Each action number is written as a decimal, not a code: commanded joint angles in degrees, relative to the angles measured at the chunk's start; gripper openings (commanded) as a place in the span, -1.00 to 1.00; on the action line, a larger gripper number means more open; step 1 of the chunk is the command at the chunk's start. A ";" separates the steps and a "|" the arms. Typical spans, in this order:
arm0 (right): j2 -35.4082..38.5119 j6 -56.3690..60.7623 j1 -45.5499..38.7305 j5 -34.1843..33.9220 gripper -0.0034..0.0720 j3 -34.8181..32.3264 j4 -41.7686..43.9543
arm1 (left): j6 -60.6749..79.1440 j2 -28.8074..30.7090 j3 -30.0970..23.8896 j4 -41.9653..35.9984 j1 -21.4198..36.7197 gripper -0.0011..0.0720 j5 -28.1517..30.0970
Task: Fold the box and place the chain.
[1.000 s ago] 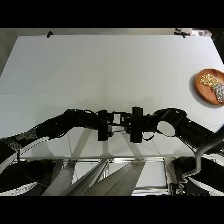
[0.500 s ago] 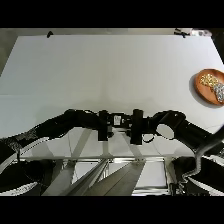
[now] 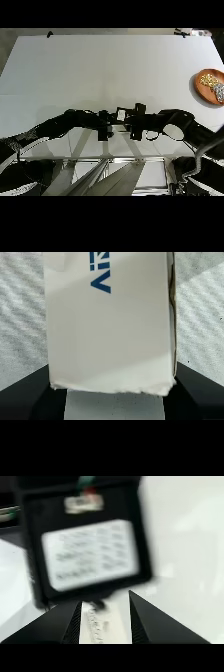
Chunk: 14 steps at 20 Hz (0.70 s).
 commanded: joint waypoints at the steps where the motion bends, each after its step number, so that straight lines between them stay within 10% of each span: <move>1: 4.09 0.94 -1.88 0.70 -0.41 0.00 0.35 | -0.02 0.02 0.04 0.02 0.07 -0.94 0.00; 2: 5.09 2.08 -2.23 1.18 -0.86 -0.02 0.63 | -0.02 0.02 0.04 0.00 0.04 -0.94 0.02; 14: 9.51 5.81 0.87 -25.97 -0.89 -16.17 37.77 | -0.02 0.02 0.04 0.00 0.04 -0.94 0.00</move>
